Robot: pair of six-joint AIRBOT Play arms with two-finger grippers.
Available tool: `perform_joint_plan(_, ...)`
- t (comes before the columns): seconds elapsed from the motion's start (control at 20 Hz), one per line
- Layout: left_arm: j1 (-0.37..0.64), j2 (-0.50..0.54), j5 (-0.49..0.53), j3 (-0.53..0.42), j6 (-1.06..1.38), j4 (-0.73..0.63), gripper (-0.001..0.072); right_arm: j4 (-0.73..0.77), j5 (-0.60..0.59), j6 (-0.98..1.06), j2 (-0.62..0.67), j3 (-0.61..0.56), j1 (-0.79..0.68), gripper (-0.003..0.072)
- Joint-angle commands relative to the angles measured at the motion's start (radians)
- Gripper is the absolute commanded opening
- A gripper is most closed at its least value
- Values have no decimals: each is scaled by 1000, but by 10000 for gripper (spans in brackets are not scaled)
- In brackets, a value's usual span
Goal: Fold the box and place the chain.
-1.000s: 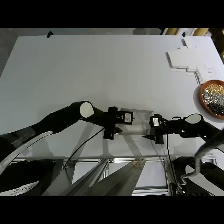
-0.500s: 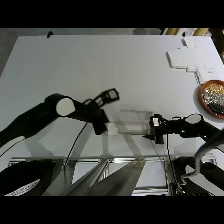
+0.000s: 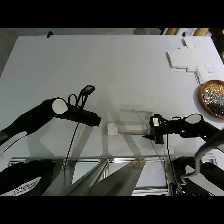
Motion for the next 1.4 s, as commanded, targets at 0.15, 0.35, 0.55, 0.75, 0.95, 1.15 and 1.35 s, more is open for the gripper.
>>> perform_joint_plan(0.15, -66, -103, 26, -13, 17, -156, 8, 0, 0, 0, 1, 1, 1, 340)
perform_joint_plan(0.35, -75, -98, 21, -7, 10, -194, 8, 0, 0, 0, 1, 1, 1, 340)
perform_joint_plan(0.55, -85, -43, 24, -1, 7, -200, 12, 0, 0, 0, 1, 1, 1, 340)
perform_joint_plan(0.75, -97, -8, 36, 7, 6, -204, 117, 0, 0, 0, 1, 1, 0, 340)
perform_joint_plan(0.95, -144, -8, 70, 29, 3, -224, 216, 0, 0, 0, 1, 1, 1, 340)
perform_joint_plan(1.15, -166, -8, 107, 46, -20, -224, 354, 0, 0, 0, 1, 1, 1, 340)
perform_joint_plan(1.35, -184, -22, 127, 55, -43, -221, 356, 0, 0, 0, 1, 1, 1, 340)
